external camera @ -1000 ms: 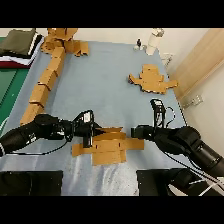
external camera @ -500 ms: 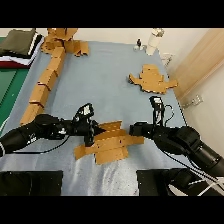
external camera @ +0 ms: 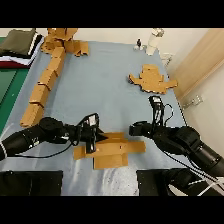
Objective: Fold the box.
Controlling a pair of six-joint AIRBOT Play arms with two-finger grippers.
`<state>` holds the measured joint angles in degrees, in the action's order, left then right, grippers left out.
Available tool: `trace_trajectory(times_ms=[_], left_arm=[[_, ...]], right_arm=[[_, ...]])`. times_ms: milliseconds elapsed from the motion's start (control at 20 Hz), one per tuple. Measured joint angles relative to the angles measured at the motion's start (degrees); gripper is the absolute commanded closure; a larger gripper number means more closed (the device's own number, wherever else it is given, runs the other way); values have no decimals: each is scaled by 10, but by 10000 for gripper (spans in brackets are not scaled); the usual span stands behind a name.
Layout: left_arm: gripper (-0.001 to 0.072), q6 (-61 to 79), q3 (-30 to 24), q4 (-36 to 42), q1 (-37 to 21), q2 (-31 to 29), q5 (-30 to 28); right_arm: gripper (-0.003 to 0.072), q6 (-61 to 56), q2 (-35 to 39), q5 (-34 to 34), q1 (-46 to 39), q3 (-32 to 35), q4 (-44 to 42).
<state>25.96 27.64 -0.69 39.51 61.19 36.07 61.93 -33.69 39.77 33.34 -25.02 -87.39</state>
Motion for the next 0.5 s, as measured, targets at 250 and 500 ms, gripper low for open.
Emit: trace_trajectory(times_ms=[250,500], left_arm=[[698,1,-14,-2,42,0,-39],[698,-3,-20,-1,52,0,-47]], right_arm=[[686,5,0,-13,0,0,1],[686,7,0,-17,0,0,0]])
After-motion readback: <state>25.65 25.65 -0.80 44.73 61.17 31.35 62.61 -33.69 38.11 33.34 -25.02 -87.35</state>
